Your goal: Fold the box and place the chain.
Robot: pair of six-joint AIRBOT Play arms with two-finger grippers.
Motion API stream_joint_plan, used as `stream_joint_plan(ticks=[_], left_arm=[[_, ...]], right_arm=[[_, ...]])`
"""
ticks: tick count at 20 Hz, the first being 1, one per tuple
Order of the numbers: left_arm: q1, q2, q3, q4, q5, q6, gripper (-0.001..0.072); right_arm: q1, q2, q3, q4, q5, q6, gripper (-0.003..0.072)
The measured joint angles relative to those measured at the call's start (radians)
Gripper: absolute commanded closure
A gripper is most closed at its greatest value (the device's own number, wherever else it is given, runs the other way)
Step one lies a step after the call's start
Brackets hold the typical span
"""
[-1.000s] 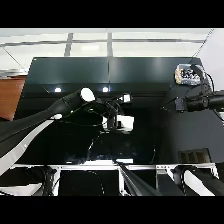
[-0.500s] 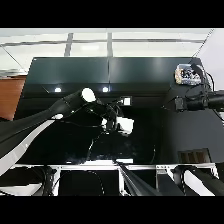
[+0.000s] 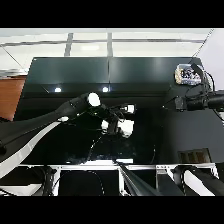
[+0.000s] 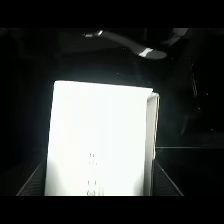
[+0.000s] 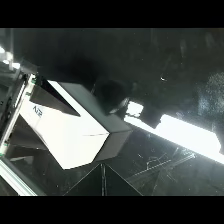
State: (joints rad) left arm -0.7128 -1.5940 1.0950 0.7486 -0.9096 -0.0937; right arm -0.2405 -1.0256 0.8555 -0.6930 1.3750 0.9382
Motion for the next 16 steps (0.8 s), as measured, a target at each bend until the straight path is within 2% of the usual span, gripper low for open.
stream_joint_plan(ticks=[7, 8, 9, 10, 11, 13, 16], left_arm=[[-0.053, -0.011, 0.000, -0.008, 0.093, -0.009, 0.0002], [-0.058, -0.012, 0.000, -0.008, 0.103, -0.019, 0.0027], [-0.061, -0.012, 0.000, -0.008, 0.116, -0.030, 0.0109], [-0.063, -0.012, 0.000, -0.002, 0.120, -0.039, 0.0268], [-0.065, -0.010, 0.000, 0.011, 0.126, -0.050, 0.0366], [-0.060, 0.001, 0.001, 0.059, 0.131, -0.098, 0.0427], [-0.016, 0.045, 0.004, 0.154, 0.136, -0.218, 0.0427]], right_arm=[[0.000, 0.000, 0.000, 0.000, -0.008, 0.000, 0.0670], [0.000, 0.000, 0.000, 0.000, -0.008, 0.000, 0.0670], [0.000, 0.000, 0.000, 0.000, -0.009, 0.000, 0.0670], [0.000, 0.000, 0.000, 0.000, -0.011, 0.000, 0.0670], [0.000, 0.000, 0.000, 0.000, -0.013, 0.000, 0.0671], [0.000, 0.000, 0.000, 0.000, -0.015, 0.000, 0.0670], [0.000, 0.000, 0.000, 0.000, -0.016, 0.000, 0.0670]])
